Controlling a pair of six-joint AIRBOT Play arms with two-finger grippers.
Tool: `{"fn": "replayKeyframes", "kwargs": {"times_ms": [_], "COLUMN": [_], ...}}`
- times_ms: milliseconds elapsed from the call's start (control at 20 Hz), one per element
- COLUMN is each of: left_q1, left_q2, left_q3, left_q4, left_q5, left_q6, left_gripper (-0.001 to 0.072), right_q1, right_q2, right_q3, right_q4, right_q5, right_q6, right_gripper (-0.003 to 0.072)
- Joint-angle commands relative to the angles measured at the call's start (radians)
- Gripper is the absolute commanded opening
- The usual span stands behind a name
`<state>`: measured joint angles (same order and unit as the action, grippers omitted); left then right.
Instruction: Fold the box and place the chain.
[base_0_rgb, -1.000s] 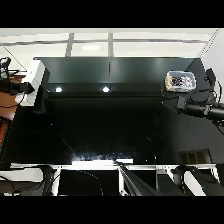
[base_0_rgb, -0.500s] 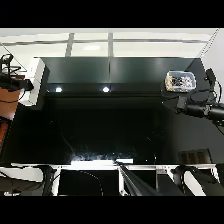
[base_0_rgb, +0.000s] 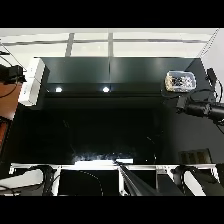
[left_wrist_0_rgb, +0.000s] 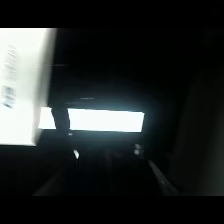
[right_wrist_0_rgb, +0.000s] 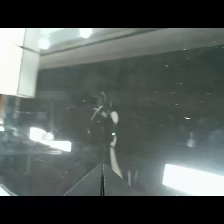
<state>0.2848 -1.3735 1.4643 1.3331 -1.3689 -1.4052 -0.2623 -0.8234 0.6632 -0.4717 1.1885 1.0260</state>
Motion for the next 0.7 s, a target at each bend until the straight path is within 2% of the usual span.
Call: {"fn": "replayKeyframes", "kwargs": {"times_ms": [0, 50, 150, 300, 350, 450, 650], "left_q1": [-0.141, -0.209, -0.367, -0.565, -0.598, -0.611, -0.608], "left_q2": [0.201, 0.277, 0.444, 0.637, 0.669, 0.692, 0.69], "left_q3": [-0.171, -0.253, -0.441, -0.711, -0.774, -0.851, -0.879], "left_q4": [-0.11, -0.115, -0.114, -0.11, -0.11, -0.112, -0.115], "left_q5": [0.075, 0.159, 0.351, 0.618, 0.667, 0.686, 0.674], "left_q6": [-0.065, -0.059, -0.059, -0.062, -0.062, -0.08, -0.095], "left_gripper": [0.0024, 0.0024, 0.0024, 0.0024, 0.0024, 0.0024, 0.0025], "right_q1": [0.0, 0.001, 0.001, 0.011, 0.015, 0.014, 0.014], "right_q2": [0.005, 0.014, 0.07, 0.151, 0.162, 0.161, 0.161], "right_q3": [0.111, 0.166, 0.206, 0.148, 0.101, 0.025, 0.002], "right_q4": [-0.172, -0.242, -0.351, -0.56, -0.597, -0.607, -0.6], "right_q5": [0.074, 0.089, 0.041, -0.046, -0.093, -0.154, 0.004], "right_q6": [0.078, 0.107, 0.129, 0.13, 0.13, 0.13, 0.13], "right_gripper": [0.0006, 0.0006, 0.0006, 0.0006, 0.0006, 0.0009, 0.0012]}}
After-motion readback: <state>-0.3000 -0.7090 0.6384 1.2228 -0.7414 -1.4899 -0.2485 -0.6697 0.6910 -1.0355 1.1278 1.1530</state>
